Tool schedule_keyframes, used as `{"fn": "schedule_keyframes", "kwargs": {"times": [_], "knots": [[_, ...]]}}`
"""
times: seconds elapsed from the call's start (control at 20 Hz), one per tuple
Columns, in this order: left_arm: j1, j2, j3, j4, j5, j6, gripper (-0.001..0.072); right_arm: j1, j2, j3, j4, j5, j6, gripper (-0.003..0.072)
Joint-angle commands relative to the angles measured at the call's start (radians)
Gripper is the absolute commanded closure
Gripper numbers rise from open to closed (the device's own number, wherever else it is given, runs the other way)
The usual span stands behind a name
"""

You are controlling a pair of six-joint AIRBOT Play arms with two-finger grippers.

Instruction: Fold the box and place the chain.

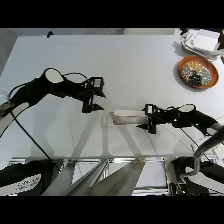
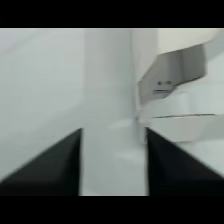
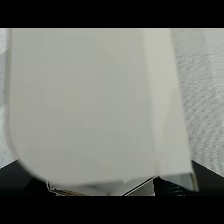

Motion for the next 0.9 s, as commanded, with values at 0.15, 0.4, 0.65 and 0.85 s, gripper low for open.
{"fn": "schedule_keyframes", "kwargs": {"times": [0.15,0.4,0.65,0.85], "knots": [[-0.072,0.077,0.0,0.022,-0.278,-0.021,0.0706,0.0,0.001,0.0,-0.001,0.003,-0.001,0.027],[-0.285,0.041,0.0,-0.083,0.026,-0.039,0.0706,0.0,0.001,0.0,-0.001,0.003,-0.002,0.027],[-0.331,-0.047,0.0,-0.27,0.372,-0.095,0.0707,0.0,0.001,0.0,-0.001,0.003,-0.002,0.027],[-0.319,-0.103,0.0,-0.278,0.562,-0.221,0.0707,0.0,0.001,0.0,-0.001,0.003,-0.002,0.027]]}}
